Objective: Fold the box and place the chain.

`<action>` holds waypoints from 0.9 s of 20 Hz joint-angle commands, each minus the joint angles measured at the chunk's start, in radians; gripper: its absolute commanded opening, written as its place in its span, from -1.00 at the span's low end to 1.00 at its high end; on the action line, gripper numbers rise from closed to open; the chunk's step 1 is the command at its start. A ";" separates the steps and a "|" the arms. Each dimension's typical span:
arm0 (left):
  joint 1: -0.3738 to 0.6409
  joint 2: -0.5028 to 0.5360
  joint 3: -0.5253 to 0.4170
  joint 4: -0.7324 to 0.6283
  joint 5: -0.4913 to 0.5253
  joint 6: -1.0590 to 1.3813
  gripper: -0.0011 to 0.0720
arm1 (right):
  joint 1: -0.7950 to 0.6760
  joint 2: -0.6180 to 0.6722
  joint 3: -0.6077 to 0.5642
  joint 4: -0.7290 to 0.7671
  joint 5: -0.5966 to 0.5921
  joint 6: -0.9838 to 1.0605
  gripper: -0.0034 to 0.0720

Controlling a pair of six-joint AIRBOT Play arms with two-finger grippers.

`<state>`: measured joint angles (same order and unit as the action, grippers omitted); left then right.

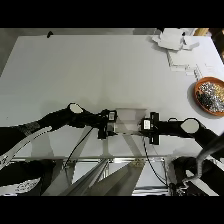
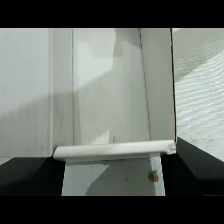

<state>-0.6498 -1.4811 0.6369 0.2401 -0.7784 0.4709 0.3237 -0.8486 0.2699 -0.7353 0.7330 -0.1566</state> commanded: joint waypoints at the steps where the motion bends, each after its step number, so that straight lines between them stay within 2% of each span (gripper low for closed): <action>1: 0.000 0.001 0.001 0.001 0.000 0.000 -0.23 | 0.000 0.148 0.000 -0.286 0.044 0.291 -0.03; 4: 0.000 0.001 0.001 0.001 0.000 0.000 -0.23 | 0.000 0.303 0.000 -0.555 0.089 0.678 -0.35; 6: 0.000 0.001 0.001 0.001 0.000 0.000 -0.23 | -0.011 0.382 0.000 -0.603 0.103 0.843 -0.86; 11: 0.000 0.001 0.001 0.001 0.000 0.000 -0.23 | -0.172 0.420 0.001 -0.543 0.089 1.083 -0.85; 16: 0.000 0.001 0.001 0.001 0.000 0.000 -0.23 | -0.336 0.415 0.001 -0.531 0.095 1.213 -0.85; 18: 0.000 0.001 0.001 0.001 0.000 0.000 -0.23 | -0.365 0.386 0.001 -0.452 0.127 1.242 -0.85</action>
<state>-0.6498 -1.4811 0.6369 0.2409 -0.7780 0.4706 0.0185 -0.4446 0.2699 -1.2518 0.8310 0.9993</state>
